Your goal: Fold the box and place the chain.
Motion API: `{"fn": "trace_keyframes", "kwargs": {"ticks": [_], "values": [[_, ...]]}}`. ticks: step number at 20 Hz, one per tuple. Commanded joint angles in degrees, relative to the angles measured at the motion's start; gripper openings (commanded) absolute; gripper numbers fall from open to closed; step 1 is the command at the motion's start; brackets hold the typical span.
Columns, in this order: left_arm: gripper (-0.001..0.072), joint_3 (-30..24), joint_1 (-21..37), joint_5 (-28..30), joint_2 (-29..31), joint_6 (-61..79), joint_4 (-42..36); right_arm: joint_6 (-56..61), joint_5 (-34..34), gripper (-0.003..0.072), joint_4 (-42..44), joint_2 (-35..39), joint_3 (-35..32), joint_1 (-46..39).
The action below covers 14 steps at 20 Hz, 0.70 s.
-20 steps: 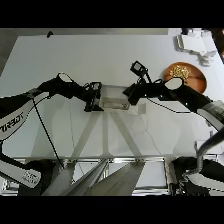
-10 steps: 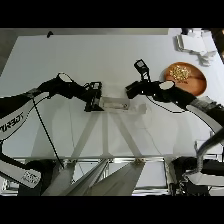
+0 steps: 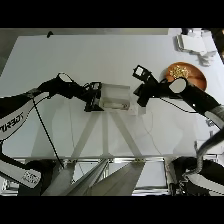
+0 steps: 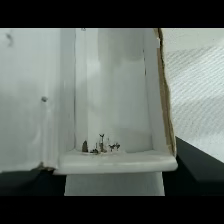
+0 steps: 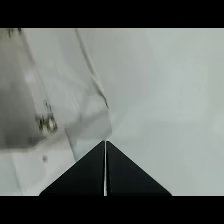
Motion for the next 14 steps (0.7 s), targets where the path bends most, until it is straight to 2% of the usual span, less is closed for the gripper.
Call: {"fn": "trace_keyframes", "kwargs": {"ticks": [1,3,4,10,14], "values": [[0.0259,0.00,0.07,0.00,0.04,-0.04,-0.02,4.94,5.05,0.0018,-13.14,1.14,-0.37,0.04],[0.0259,0.00,0.07,-0.02,0.04,-0.02,-0.02,3.04,4.59,0.0219,-13.18,-0.04,-0.48,2.12],[0.0259,0.00,0.07,0.00,0.04,-0.04,-0.04,0.90,4.48,0.0258,-13.16,-0.94,-0.48,3.39],[0.0259,0.00,0.07,0.00,0.04,-0.04,-0.04,-2.73,-0.90,0.0280,-11.54,-4.74,-0.48,9.01],[0.0259,0.00,0.07,0.00,0.04,-0.04,-0.04,-2.75,-1.16,0.0275,-7.91,-6.29,-0.48,11.17]]}}
